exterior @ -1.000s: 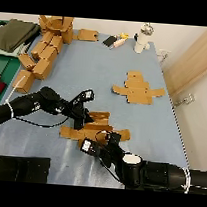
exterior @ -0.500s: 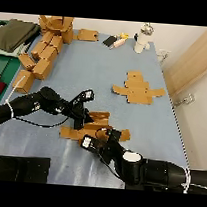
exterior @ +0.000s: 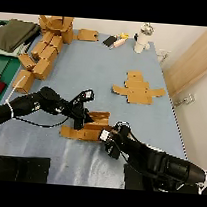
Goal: Fold the box.
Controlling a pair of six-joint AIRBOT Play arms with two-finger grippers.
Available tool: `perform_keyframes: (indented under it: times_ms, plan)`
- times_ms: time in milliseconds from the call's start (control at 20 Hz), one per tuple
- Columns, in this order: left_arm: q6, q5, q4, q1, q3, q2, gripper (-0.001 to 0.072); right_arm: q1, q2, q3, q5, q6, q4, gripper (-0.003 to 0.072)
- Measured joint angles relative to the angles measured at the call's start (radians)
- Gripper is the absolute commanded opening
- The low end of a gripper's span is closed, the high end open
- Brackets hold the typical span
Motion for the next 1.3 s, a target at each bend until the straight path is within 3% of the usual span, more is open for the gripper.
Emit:
perform_keyframes:
  times_ms: [350,600,750,1000,1300]
  plan:
    - [0.000,0.000,0.000,0.000,0.000,0.000,0.0012,-0.190,0.026,-0.034,0.139,-0.423,0.271,0.0719]
    - [0.000,0.000,0.000,0.000,0.000,0.000,0.0012,-0.290,0.020,-0.031,0.163,-0.686,0.473,0.0719]
    - [0.000,0.000,0.000,0.000,0.000,0.000,0.0012,-0.389,-0.004,-0.025,0.164,-0.929,0.676,0.0720]
    - [0.000,0.000,0.000,0.000,0.000,0.000,0.0012,-0.589,-0.148,0.062,-0.007,-1.408,1.056,0.0719]
    - [0.000,0.000,0.000,0.000,0.000,0.000,0.0013,-0.672,-0.327,0.179,-0.175,-1.587,1.192,0.0716]
